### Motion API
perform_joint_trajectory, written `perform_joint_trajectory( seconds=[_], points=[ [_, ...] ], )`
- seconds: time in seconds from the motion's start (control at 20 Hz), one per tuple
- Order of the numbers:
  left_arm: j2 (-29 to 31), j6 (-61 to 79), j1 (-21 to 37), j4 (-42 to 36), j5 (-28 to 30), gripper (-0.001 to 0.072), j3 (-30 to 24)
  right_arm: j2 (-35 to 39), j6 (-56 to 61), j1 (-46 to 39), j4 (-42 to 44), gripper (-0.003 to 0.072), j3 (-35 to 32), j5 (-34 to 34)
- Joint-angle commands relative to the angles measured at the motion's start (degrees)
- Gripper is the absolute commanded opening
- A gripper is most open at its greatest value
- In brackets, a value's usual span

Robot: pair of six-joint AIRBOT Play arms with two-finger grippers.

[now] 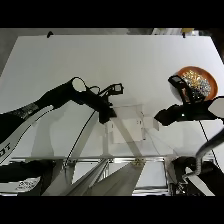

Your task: Fold the box and place the chain.

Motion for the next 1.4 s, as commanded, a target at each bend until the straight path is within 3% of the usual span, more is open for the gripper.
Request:
perform_joint_trajectory(
  seconds=[0.0, 0.4, 1.05, 1.1, 1.25, 1.35],
  points=[
    [-0.85, 5.25, -2.36, 4.04, 3.26, 0.0001, 1.75, 1.2, -0.09, 0.02, -4.61, 0.0415, 1.62, 1.27],
    [-4.63, 5.2, -3.54, 3.69, 9.86, -0.0001, 1.73, 1.2, -0.13, 0.02, -5.33, 0.0414, 1.62, 0.92],
    [-4.55, 3.74, -3.54, 5.4, 9.64, 0.0012, 1.75, 1.2, -7.87, 0.02, -5.07, 0.0406, 1.62, 0.94],
    [-4.55, 3.74, -3.54, 5.4, 9.64, 0.0012, 1.73, 1.2, -8.98, 0.02, -4.83, 0.0384, 1.6, 0.94],
    [-4.55, 3.74, -3.54, 5.38, 9.64, 0.0012, 1.75, 1.16, -10.97, 0.02, -3.65, 0.0208, 1.33, 1.07],
    [-4.55, 3.74, -3.54, 5.4, 9.64, 0.0012, 1.75, 1.16, -17.07, 0.24, 1.4, 0.0016, 1.31, 3.56]
  ],
)
